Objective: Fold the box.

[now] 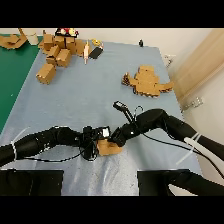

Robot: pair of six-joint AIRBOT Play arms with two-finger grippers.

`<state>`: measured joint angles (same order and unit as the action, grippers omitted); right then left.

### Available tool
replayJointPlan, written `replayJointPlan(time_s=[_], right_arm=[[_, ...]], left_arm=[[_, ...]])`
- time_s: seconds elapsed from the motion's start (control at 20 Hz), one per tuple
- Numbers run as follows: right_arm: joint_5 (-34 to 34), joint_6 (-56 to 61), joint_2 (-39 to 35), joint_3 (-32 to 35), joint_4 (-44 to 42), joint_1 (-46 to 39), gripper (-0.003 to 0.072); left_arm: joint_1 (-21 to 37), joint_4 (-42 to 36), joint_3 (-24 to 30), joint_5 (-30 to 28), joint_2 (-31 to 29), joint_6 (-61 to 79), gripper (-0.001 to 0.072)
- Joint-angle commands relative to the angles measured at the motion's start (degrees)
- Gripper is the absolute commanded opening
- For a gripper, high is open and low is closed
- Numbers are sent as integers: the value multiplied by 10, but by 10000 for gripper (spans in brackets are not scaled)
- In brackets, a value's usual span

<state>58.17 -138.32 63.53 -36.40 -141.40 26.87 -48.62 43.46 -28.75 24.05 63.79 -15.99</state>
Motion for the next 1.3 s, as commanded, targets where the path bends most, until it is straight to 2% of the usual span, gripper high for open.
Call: replayJointPlan(time_s=[0.0,0.2,0.25,0.3,0.35,0.4,0.6,0.65,1.05,1.25], right_arm=[[-103,24,-82,32,103,56,2],[-131,23,-137,31,142,71,4],[-125,21,-144,31,145,72,52],[-117,11,-146,31,145,72,233],[-108,-6,-146,31,146,72,364],[-98,-27,-146,31,147,75,383],[-97,-114,-146,31,163,103,385],[-102,-131,-146,31,167,112,451],[-107,-137,-146,31,222,122,451],[-97,-189,-147,33,256,144,451]], left_arm=[[0,0,0,-1,0,0,538],[0,0,0,0,0,0,539],[0,0,0,0,0,0,538],[0,0,0,0,0,0,538],[0,0,0,0,0,0,539],[0,0,0,0,0,0,539],[0,0,0,-1,0,0,539],[0,0,0,0,0,0,539],[0,0,0,-1,0,0,539],[0,0,0,0,0,0,539]])
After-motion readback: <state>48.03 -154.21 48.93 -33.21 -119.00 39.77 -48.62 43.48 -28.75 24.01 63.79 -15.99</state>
